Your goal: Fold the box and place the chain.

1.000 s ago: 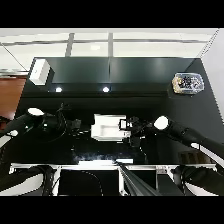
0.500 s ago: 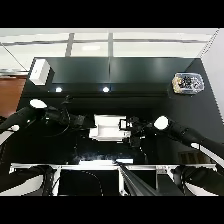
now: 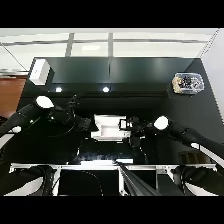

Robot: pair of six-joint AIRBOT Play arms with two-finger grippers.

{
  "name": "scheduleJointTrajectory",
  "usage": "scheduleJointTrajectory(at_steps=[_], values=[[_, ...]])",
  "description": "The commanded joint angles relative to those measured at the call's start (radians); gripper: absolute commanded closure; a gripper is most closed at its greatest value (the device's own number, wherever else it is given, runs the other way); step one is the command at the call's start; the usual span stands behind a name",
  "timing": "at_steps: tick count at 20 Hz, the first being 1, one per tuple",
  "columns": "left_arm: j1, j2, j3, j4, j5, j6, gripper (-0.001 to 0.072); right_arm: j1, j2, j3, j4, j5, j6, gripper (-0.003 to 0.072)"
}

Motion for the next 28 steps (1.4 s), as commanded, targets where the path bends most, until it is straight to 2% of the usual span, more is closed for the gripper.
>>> scheduleJointTrajectory(at_steps=[1, 12, 15, 19, 25, 26, 27, 28], values=[[-0.048, 0.018, 0.004, 0.035, 0.047, -0.105, 0.0136, 0.000, 0.000, 0.000, 0.001, -0.004, 0.003, 0.0504], [-0.216, 0.018, 0.005, 0.200, 0.246, -0.378, 0.0137, 0.000, 0.000, 0.000, 0.001, -0.004, 0.004, 0.0505], [-0.245, 0.017, 0.005, 0.287, 0.274, -0.481, 0.0137, 0.000, 0.000, 0.000, 0.001, -0.004, 0.004, 0.0504], [-0.298, 0.017, 0.007, 0.329, 0.325, -0.587, 0.0140, 0.000, 0.000, 0.000, 0.001, -0.005, 0.004, 0.0505], [-0.454, -0.039, 0.150, 0.757, 0.193, -0.940, 0.0170, 0.000, 0.000, 0.000, 0.001, -0.005, 0.004, 0.0504], [-0.468, -0.045, 0.168, 0.806, 0.161, -1.014, 0.0188, 0.000, 0.000, 0.000, 0.001, -0.005, 0.004, 0.0505], [-0.477, -0.049, 0.179, 0.819, 0.146, -1.054, 0.0239, 0.000, 0.000, 0.000, 0.001, -0.004, 0.004, 0.0504], [-0.484, -0.053, 0.188, 0.821, 0.141, -1.073, 0.0251, 0.000, 0.000, 0.000, 0.001, -0.005, 0.004, 0.0505]])
